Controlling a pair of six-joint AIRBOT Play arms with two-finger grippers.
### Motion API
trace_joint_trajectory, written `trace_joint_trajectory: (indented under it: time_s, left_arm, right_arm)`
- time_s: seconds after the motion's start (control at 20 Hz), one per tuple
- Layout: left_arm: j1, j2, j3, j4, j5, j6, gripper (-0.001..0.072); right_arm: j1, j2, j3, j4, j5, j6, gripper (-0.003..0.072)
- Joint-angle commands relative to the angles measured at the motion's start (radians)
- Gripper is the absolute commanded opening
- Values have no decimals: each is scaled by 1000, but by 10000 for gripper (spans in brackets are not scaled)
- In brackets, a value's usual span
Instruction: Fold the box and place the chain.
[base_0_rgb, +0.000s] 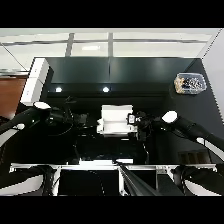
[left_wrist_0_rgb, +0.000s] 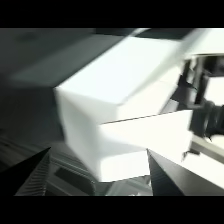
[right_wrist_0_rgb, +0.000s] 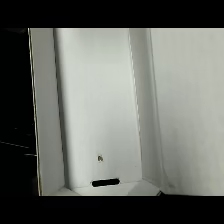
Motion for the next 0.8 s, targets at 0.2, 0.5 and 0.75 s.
trace_joint_trajectory:
  time_s: [0.2, 0.5, 0.75]
  left_arm:
    - [-159, -1, 125, 219, 39, -269, 650]
    - [-342, -1, 228, 447, 115, -609, 624]
    - [-411, -1, 281, 621, 136, -797, 624]
  right_arm:
    - [1, 0, 0, 0, 0, 0, 489]
    - [1, 0, 0, 0, 0, 0, 489]
    - [1, 0, 0, 0, 0, 0, 489]
